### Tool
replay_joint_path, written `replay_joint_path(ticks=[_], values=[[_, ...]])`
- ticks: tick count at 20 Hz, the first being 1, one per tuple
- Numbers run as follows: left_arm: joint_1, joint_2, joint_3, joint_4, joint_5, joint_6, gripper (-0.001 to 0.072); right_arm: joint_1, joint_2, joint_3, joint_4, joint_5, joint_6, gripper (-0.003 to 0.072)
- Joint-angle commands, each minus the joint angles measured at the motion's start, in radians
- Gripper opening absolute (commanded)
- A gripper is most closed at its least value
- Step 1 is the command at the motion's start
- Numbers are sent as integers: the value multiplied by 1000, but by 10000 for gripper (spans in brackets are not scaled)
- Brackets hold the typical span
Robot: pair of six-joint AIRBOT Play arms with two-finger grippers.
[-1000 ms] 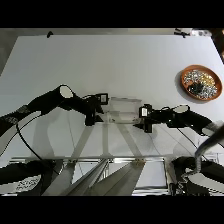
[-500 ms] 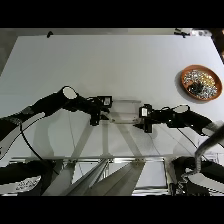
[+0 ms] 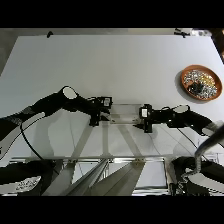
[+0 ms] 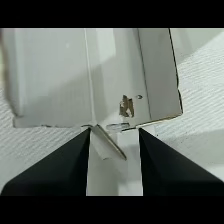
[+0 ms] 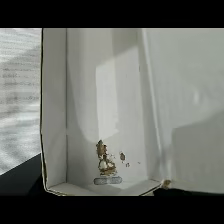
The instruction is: Fold the box and place the chain.
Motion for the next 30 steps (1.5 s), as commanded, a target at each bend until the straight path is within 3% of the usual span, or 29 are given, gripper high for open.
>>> replay_joint_path(ticks=[1, 5, 10, 18, 19, 30], values=[[35, 32, 0, 26, 25, -14, 315, 0, 0, 0, 3, -1, 3, 416], [51, 32, 0, 121, -46, -64, 326, 0, 0, 0, 2, -1, 4, 416], [48, 30, 0, 132, -74, -33, 325, 0, 0, 0, 3, -1, 4, 416], [-11, -29, 0, 59, 1, 12, 308, 0, 0, 0, 3, -2, 3, 416], [-16, -32, 0, 60, 10, 12, 260, 0, 0, 0, 3, -2, 3, 416], [-73, -32, 0, -16, 87, 48, 199, 0, 0, 0, 3, -2, 3, 416]])
